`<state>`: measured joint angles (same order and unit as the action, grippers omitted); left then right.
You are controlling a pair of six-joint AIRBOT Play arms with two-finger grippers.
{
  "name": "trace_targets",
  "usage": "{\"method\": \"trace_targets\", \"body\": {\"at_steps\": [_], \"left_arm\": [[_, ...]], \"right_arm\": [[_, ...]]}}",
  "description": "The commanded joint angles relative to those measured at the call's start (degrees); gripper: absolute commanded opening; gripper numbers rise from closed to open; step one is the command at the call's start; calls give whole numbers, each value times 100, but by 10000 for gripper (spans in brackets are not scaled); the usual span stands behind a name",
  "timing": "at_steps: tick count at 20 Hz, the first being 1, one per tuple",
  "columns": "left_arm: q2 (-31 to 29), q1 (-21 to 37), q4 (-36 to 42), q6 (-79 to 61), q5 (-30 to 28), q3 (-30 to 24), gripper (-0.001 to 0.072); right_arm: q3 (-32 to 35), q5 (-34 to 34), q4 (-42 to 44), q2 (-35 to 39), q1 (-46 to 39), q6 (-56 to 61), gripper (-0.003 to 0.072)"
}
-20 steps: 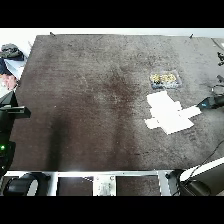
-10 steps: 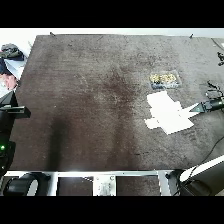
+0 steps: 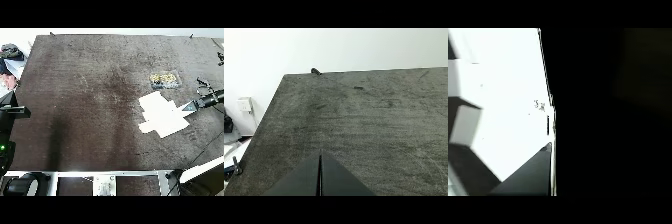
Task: Fold the box and place the chain.
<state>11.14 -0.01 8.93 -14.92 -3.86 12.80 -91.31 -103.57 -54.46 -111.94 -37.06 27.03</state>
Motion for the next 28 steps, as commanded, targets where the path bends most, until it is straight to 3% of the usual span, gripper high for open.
{"method": "trace_targets", "body": {"at_steps": [1,4,9,13,15,18,21,22,23,24,25,27,28], "left_arm": [[2,0,-2,-2,0,-2,11],[2,0,-2,-2,0,-2,12],[2,0,-2,-2,-2,-2,11],[2,0,-2,0,149,0,11],[2,0,-2,-2,286,0,12],[2,0,13,33,647,0,11],[2,0,13,31,1073,-2,13],[2,0,11,24,1244,0,105],[2,0,11,-20,1543,0,521],[28,0,15,-13,1851,0,713],[109,0,28,-11,2094,0,713],[466,0,59,-11,2470,55,589],[778,0,61,-9,2623,160,602]], "right_arm": [[1187,85,828,579,201,-9,6],[2461,778,1845,1176,719,-31,6],[3941,3032,3447,2203,2374,-94,5],[4057,5184,4454,2426,3729,-31,6],[3853,6019,4444,2332,4251,-31,6],[3648,6765,4422,2173,4719,-162,6],[3589,6852,4419,2022,4822,-197,6],[3593,6854,4424,2020,4819,-199,6],[3593,6872,4426,2024,4822,-199,5],[3593,6874,4424,2024,4822,-199,6],[3595,6881,4426,2024,4822,-195,6],[3595,6900,4426,2024,4822,-164,6],[3595,6898,4426,2024,4822,-151,6]]}}
